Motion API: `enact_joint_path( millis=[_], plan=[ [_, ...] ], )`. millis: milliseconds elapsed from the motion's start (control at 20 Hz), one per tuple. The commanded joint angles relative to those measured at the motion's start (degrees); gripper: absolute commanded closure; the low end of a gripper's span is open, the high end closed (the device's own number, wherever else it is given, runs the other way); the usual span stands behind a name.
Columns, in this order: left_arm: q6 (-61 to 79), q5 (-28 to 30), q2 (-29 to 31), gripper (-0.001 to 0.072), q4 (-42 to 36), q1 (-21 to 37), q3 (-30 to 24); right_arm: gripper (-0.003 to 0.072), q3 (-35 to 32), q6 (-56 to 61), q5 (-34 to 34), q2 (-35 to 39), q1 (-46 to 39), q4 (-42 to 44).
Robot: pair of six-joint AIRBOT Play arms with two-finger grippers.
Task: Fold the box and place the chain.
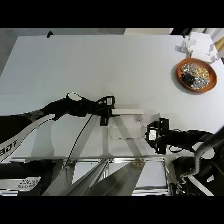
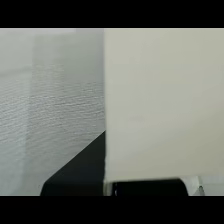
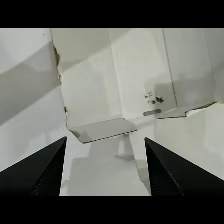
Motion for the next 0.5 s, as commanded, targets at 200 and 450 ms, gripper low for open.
enact_joint_path(
  millis=[200,450],
  plan=[
    [1.20,-0.26,1.44,0.0705,3.85,0.00,0.09,0.0159,-0.02,2.73,-1.79,0.07,0.07,-0.07],
    [-9.42,2.71,2.71,0.0706,9.29,0.15,0.09,0.0159,-0.02,2.73,-1.77,0.07,0.07,-0.04]
  ],
)
